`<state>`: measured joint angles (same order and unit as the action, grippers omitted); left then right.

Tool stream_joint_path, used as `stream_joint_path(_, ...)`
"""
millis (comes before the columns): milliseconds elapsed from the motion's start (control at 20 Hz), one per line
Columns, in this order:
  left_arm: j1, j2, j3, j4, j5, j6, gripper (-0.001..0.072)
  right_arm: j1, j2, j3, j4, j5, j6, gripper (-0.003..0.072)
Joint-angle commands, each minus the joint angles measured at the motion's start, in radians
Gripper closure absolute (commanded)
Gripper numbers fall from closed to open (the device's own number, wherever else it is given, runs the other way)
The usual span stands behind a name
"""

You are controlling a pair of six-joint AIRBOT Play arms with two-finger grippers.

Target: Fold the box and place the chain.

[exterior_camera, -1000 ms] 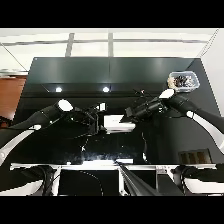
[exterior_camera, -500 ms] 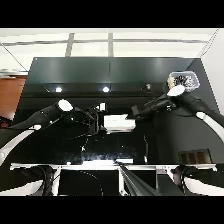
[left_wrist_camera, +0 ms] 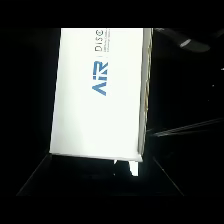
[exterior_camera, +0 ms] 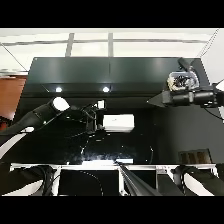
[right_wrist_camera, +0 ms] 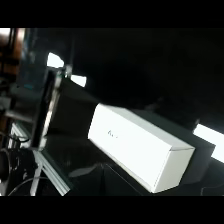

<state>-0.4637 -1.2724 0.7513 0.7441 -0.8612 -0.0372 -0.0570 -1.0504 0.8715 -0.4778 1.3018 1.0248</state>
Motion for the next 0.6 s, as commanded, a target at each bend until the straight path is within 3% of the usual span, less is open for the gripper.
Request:
stream_joint_path(0, 0.008, 0.064, 0.024, 0.122, -0.097, -0.111, 0.0002, -0.043, 0.027, 0.0, -0.011, 0.007, -0.001, 0.0675)
stream_joint_path(300, -0.05, 0.048, 0.119, 0.029, -0.004, -0.158, 0.0005, -0.043, 0.027, 0.0, -0.042, -0.029, -0.001, 0.0674)
stream_joint_path(550, -0.159, -0.113, 0.234, 0.037, 0.016, -0.241, 0.0005, -0.043, 0.027, 0.0, -0.055, -0.047, 0.0, 0.0673)
